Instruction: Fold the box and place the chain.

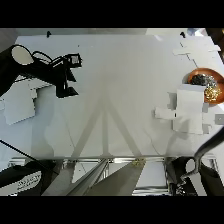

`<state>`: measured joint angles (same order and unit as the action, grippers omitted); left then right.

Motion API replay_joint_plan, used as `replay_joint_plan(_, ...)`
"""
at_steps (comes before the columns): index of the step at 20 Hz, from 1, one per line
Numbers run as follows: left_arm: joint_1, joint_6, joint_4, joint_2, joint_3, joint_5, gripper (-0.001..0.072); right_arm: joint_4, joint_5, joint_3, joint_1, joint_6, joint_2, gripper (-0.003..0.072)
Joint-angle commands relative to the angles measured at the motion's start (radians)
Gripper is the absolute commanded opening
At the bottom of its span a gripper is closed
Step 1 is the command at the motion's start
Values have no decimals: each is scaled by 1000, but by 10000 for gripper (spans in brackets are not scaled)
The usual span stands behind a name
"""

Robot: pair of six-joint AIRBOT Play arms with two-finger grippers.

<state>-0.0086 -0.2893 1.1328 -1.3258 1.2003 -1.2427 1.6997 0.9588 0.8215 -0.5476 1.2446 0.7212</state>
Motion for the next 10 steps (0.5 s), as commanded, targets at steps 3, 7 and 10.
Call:
replay_joint_plan(3, 1, 0, 0, 1, 1, 0, 646, 54, 143, 1, -90, -58, 226, 419)
replay_joint_plan(7, 1, 0, 0, 1, 1, 0, 646, 50, 155, 2, -183, -155, 290, 419)
replay_joint_plan(10, 1, 0, 0, 1, 1, 0, 646, 12, 137, 2, -264, -195, 293, 418)
